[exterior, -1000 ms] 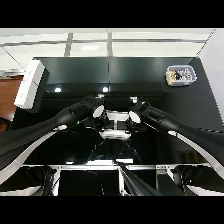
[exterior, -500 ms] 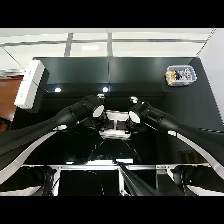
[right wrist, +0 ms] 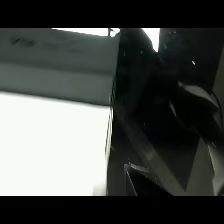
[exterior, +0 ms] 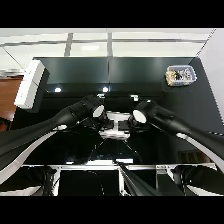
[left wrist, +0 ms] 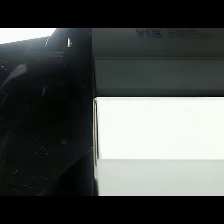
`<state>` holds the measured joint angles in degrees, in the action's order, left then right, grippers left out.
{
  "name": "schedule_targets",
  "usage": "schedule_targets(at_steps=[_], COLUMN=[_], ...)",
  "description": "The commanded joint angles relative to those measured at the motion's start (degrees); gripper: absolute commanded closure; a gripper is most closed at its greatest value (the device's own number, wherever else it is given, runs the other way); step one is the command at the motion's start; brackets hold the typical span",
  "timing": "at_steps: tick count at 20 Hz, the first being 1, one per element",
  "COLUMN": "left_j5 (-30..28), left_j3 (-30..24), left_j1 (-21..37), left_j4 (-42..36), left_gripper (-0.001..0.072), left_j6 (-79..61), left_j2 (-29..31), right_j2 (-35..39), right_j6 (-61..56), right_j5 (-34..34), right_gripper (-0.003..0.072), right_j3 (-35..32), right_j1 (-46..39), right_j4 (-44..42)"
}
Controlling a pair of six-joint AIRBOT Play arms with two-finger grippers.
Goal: Fold the box and place the chain.
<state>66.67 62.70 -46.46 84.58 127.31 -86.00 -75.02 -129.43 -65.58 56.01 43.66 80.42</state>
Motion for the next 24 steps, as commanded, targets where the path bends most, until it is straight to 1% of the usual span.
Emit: schedule_targets(at_steps=[1,3,4,5,7,8,9,10,11,12,14,15,16,17,18,21,22,24], left_j5=[0.0,0.5,0.5,0.5,0.4,0.4,0.4,0.4,0.4,0.4,0.7,1.2,1.3,1.4,1.4,1.0,1.0,1.0], left_j3=[0.0,0.0,0.0,0.0,0.0,0.0,0.0,0.0,0.0,0.0,0.0,0.0,0.0,0.0,0.0,0.0,0.0,0.0], left_j1=[0.0,0.0,0.0,0.0,0.0,0.0,0.0,0.0,0.0,0.0,0.0,0.0,0.0,0.0,0.0,0.0,0.0,0.0], left_j4=[0.0,0.0,0.0,0.0,0.0,0.0,0.0,0.0,0.0,0.0,0.0,0.0,0.0,0.0,0.0,0.0,0.0,0.0], left_gripper=[0.0684,0.0684,0.0684,0.0684,0.0684,0.0684,0.0684,0.0684,0.0684,0.0684,0.0684,0.0684,0.0684,0.0684,0.0684,0.0684,0.0684,0.0684], left_j6=[0.0,0.0,0.0,0.0,0.0,0.0,0.0,0.0,0.0,0.0,0.0,0.0,0.0,0.0,0.0,0.0,0.0,0.0], left_j2=[0.0,0.0,0.0,0.0,0.0,0.0,0.0,0.0,0.0,0.0,0.0,0.0,0.0,0.0,0.0,0.0,0.0,0.0], right_j2=[9.2,15.9,18.8,21.2,23.0,22.8,22.8,22.4,21.0,18.1,10.9,6.7,1.6,-3.3,-8.8,-22.9,-26.5,-32.3], right_j6=[9.4,13.5,14.5,15.1,15.0,15.0,15.0,15.0,14.8,13.0,12.2,12.2,12.3,13.1,14.4,14.8,14.8,14.5], right_j5=[-8.2,-12.3,-12.5,-12.2,-9.3,-6.4,-0.4,6.7,11.2,14.0,22.5,24.7,24.2,22.1,18.5,7.3,5.7,5.2], right_gripper=[0.0372,0.0372,0.0373,0.0372,0.0373,0.0373,0.0372,0.0289,-0.0028,-0.0024,-0.0024,-0.0024,-0.0024,-0.0023,-0.0024,-0.0023,-0.0023,-0.0023], right_j3=[1.9,3.2,3.2,3.2,3.1,2.8,1.6,0.0,-1.0,-1.1,-0.2,1.9,5.8,10.4,16.3,34.4,39.5,47.6], right_j1=[-2.9,-7.1,-9.7,-12.4,-17.0,-19.2,-22.3,-26.0,-29.8,-34.1,-42.3,-45.7,-48.7,-50.9,-52.6,-55.1,-55.4,-55.4], right_j4=[-1.4,2.5,5.8,11.2,26.9,32.7,36.0,36.0,34.9,32.1,22.9,18.3,14.2,11.7,9.9,8.9,9.0,9.0])
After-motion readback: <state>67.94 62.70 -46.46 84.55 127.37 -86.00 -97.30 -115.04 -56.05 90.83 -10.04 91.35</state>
